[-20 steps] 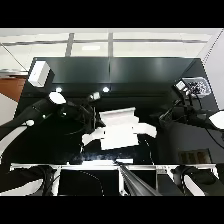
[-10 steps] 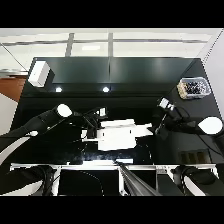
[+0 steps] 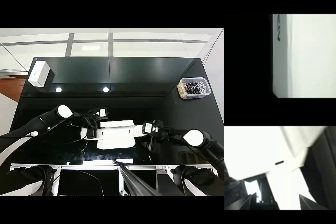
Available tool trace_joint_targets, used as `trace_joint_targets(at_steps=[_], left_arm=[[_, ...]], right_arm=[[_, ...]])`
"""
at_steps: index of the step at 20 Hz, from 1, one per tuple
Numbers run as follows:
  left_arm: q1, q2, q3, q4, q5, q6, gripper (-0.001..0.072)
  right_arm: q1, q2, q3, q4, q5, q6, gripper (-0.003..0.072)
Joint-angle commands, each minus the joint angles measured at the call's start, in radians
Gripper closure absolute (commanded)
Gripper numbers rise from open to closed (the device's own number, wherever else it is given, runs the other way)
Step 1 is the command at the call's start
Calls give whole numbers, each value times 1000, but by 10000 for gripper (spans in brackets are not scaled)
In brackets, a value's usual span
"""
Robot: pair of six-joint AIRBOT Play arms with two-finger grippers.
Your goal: Fold the box and place the chain.
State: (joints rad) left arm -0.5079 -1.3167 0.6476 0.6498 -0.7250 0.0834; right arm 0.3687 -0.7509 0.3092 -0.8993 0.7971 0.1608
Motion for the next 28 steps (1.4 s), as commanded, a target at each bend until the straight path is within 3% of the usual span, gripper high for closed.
trace_joint_targets(at_steps=[1, 6, 13, 18, 23, 28], left_arm=[[0, -1, -1, 0, -1, 0, 673], [0, -1, -1, 0, -1, 0, 674], [0, -1, -1, 0, 0, 0, 674], [0, -1, -1, 0, 0, 0, 674], [0, -1, -1, -3, 0, 0, 674], [0, -1, -1, -3, 0, 0, 674]], right_arm=[[29, -31, -21, 24, -23, -99, -20], [106, -108, -21, 142, -43, -229, -19], [251, -155, -21, 145, -313, -228, -20], [254, -155, -3, 230, -279, -194, -19], [253, -145, 76, 104, -230, -12, -20], [223, -117, 79, 3, -228, 101, -20]])
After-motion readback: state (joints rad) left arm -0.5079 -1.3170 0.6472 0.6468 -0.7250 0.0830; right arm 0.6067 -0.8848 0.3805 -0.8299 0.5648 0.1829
